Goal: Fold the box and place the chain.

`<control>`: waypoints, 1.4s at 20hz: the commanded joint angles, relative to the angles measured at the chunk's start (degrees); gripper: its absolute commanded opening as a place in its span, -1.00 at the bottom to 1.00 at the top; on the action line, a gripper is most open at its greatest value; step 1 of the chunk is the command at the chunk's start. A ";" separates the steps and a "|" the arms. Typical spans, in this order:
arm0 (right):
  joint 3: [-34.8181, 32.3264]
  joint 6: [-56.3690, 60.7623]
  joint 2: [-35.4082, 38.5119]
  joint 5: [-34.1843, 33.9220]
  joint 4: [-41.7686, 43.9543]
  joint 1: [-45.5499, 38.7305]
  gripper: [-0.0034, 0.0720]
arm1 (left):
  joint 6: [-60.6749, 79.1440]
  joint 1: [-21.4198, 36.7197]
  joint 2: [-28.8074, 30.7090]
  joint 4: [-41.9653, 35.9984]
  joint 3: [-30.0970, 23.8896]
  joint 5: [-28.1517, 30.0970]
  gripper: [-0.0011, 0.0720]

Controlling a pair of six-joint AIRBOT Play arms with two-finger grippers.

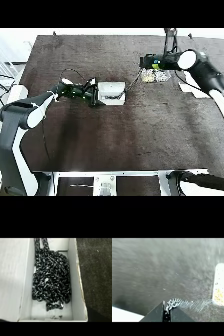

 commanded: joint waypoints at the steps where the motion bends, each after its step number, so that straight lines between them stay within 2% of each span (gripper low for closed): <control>1: -2.64 0.11 8.66 1.62 -2.25 2.23 -0.92 | 0.02 0.00 0.00 0.02 -0.02 0.00 0.38; 6: -2.75 0.09 9.97 4.55 -2.23 7.72 -0.92 | 0.02 0.00 0.00 0.02 -0.02 0.00 0.38; 11: -2.78 0.11 9.81 4.33 -2.03 13.84 -0.92 | 0.02 0.00 0.00 0.00 -0.02 0.00 0.38; 18: -4.04 0.09 6.49 -0.87 -1.38 15.98 -0.92 | 0.02 0.00 0.00 0.02 -0.02 0.00 0.38; 28: -7.96 -0.37 -4.87 -10.19 -1.42 16.96 -0.92 | 0.02 0.00 0.00 0.02 -0.02 0.00 0.38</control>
